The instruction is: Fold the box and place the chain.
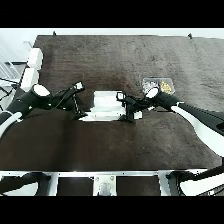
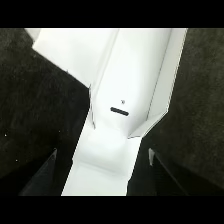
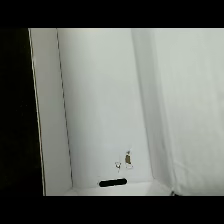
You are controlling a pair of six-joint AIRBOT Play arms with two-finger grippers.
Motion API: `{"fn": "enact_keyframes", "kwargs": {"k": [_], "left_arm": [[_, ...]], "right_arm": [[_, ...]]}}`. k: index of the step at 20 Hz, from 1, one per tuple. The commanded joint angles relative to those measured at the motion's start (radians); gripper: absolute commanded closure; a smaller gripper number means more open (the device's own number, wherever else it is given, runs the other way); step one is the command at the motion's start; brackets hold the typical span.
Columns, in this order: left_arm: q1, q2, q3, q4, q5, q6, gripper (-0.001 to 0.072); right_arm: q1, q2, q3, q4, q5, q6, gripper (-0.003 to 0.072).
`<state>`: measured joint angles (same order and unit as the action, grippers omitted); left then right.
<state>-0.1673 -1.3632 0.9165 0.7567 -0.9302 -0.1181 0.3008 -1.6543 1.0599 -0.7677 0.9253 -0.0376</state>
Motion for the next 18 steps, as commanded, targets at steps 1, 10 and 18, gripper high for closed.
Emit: {"fn": "enact_keyframes", "kwargs": {"k": [1,10,18], "left_arm": [[0.001,-0.014,-0.003,-0.048,0.011,-0.005,0.0058],[0.001,-0.014,-0.003,-0.087,-0.023,-0.002,0.0059],[0.001,-0.015,-0.003,-0.04,-0.019,0.025,0.006]], "right_arm": [[0.001,-0.001,0.0,0.0,0.0,0.0,0.0092],[0.001,-0.001,0.0,0.0,0.0,0.0,0.0092],[0.001,-0.001,0.0,0.0,0.0,0.0,0.0092]]}}
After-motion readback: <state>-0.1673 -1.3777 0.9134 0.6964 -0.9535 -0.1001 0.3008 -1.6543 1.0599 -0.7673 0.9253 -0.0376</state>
